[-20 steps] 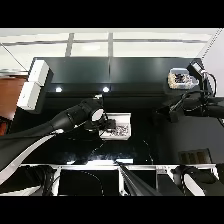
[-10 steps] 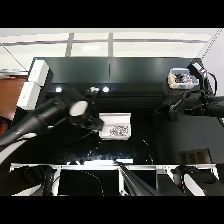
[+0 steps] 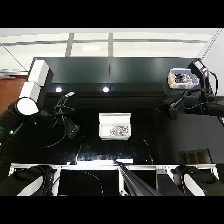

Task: Fold the box and place the chain.

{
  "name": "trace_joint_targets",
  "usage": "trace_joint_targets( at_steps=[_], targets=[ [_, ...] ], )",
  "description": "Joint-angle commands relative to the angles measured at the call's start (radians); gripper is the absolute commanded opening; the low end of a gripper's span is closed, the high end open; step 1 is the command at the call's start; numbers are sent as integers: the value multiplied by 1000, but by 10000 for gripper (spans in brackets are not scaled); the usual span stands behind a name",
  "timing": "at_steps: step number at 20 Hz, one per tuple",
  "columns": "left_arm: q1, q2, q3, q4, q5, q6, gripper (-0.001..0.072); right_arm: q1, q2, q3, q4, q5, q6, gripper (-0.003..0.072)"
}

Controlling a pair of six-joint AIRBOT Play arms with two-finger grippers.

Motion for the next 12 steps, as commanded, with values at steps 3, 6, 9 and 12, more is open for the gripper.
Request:
trace_joint_targets(
  at_steps=[3,6,9,12],
  targets=[
    [-27,-47,-129,-233,237,859,715,0,1,0,-2,-2,0,606],
    [-136,-108,-129,-255,343,1057,714,0,1,0,-2,-2,0,606],
    [-206,-165,-126,-260,423,1093,714,2,1,0,-2,-2,0,606],
    [-208,-203,-126,-306,436,1089,714,2,1,0,-2,-3,0,606]
  ],
)
